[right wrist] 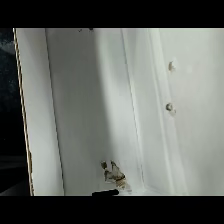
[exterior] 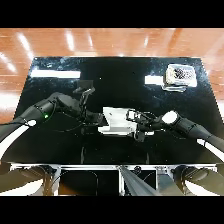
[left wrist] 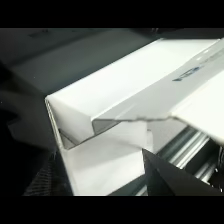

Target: Fold the box and place the chain.

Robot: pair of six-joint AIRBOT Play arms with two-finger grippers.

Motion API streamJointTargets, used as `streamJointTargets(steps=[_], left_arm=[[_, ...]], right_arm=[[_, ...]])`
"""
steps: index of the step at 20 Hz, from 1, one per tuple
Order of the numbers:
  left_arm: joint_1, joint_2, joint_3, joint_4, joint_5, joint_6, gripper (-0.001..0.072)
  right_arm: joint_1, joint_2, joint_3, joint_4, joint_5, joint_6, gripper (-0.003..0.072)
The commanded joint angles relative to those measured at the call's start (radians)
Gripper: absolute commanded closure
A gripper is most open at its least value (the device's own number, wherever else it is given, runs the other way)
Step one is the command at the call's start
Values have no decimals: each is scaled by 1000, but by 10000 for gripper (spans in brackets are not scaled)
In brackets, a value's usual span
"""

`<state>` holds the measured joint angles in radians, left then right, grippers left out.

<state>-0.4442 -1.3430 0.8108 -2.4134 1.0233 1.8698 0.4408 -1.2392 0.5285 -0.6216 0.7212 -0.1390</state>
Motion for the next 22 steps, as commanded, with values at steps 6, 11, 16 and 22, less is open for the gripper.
streamJointTargets(steps=[6, 11, 16, 22], left_arm=[[-63, 79, 1, 134, -50, -174, 89], [-75, 85, 0, 130, -52, -196, 99], [-121, 85, 0, 148, -111, -238, 116], [-168, 85, 1, 306, -157, -375, 169]], right_arm=[[0, 0, 0, 0, 0, 0, 2], [0, 0, 0, 0, 0, 1, 2], [0, 0, 0, 0, 0, 1, 2], [0, 0, 0, 0, 0, 1, 2]])
